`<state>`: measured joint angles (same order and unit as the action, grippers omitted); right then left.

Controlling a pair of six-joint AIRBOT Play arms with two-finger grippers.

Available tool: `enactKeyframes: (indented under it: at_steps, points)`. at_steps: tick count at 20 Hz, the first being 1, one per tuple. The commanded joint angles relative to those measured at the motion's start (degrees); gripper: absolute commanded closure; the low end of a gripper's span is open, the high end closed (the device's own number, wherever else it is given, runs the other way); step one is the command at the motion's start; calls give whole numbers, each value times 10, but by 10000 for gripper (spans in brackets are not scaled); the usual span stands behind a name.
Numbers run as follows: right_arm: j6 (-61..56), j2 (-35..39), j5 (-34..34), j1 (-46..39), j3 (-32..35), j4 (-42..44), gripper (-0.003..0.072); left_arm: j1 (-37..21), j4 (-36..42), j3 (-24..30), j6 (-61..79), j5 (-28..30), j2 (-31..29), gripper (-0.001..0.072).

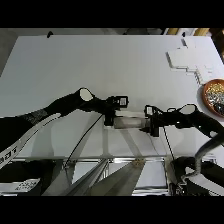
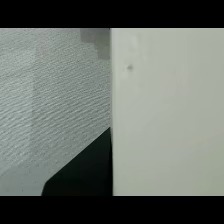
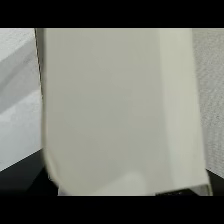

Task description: Fold the box and place the chain.

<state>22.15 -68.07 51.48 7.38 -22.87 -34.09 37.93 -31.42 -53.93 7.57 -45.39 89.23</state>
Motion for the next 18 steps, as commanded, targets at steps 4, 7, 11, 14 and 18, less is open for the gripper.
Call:
enactKeyframes:
  at_steps: [4, 7, 11, 14, 18]
  points:
    - [6, -4, -3, 1, 0, -8, 300, 0, 1, -1, -1, 2, 0, 699]
    - [6, -4, -2, 1, 0, -8, 284, 0, 1, -1, -1, 2, 0, 699]
    - [6, -4, -2, 1, 0, -7, 284, 0, 1, -1, -1, 2, 0, 699]
    - [6, -4, -2, 1, 0, -7, 284, 0, 1, -1, -1, 2, 0, 699]
    - [6, -4, -2, 1, 0, -7, 284, 0, 1, -1, -1, 2, 0, 699]
